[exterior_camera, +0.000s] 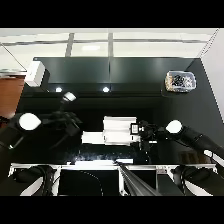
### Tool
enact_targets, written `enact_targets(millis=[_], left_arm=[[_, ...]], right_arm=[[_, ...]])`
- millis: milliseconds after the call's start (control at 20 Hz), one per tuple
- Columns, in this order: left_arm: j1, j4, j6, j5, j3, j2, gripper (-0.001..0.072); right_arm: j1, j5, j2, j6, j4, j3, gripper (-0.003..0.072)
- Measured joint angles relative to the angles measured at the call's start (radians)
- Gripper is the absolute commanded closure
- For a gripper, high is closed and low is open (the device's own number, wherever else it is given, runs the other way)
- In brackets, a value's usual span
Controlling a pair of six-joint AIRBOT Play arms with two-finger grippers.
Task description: Fold the box and place the chain.
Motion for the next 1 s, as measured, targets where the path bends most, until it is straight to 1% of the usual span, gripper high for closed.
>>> enact_targets(millis=[100, 200, 300, 400, 500, 650, 800, 900, 950, 1000], left_arm=[[0.146, 0.006, -0.218, -0.1, 0.001, -0.03, 0.0684], [0.258, -0.019, -0.327, -0.181, -0.01, -0.086, 0.0683], [0.327, -0.079, -0.363, -0.23, -0.042, -0.157, 0.0685], [0.348, -0.2, -0.312, -0.253, -0.08, -0.231, 0.0686], [0.324, -0.321, -0.25, -0.248, -0.106, -0.297, 0.0686], [0.229, -0.445, -0.186, -0.196, -0.122, -0.357, 0.0686], [0.134, -0.498, -0.15, -0.162, -0.125, -0.38, 0.0686], [0.093, -0.516, -0.125, -0.146, -0.118, -0.387, 0.0685], [0.079, -0.52, -0.114, -0.146, -0.111, -0.389, 0.0669], [0.07, -0.523, -0.105, -0.15, -0.102, -0.39, 0.0441]], right_arm=[[0.0, -0.002, 0.0, 0.0, 0.0, 0.0, 0.0253], [0.0, -0.003, 0.0, 0.0, 0.0, 0.0, 0.0253], [0.0, -0.004, 0.0, 0.0, 0.0, 0.0, 0.0253], [0.0, -0.005, 0.0, 0.0, 0.0, 0.0, 0.0253], [0.0, -0.005, 0.0, 0.0, 0.0, 0.0, 0.0253], [0.0, -0.006, 0.0, 0.0, 0.0, 0.0, 0.0253], [0.0, -0.006, 0.0, 0.0, 0.0, 0.0, 0.0253], [0.0, -0.006, 0.0, -0.001, 0.0, 0.0, 0.0253], [0.0, -0.006, 0.0, -0.001, 0.0, 0.0, 0.0253], [0.0, -0.006, 0.0, -0.001, 0.0, 0.0, 0.0253]])
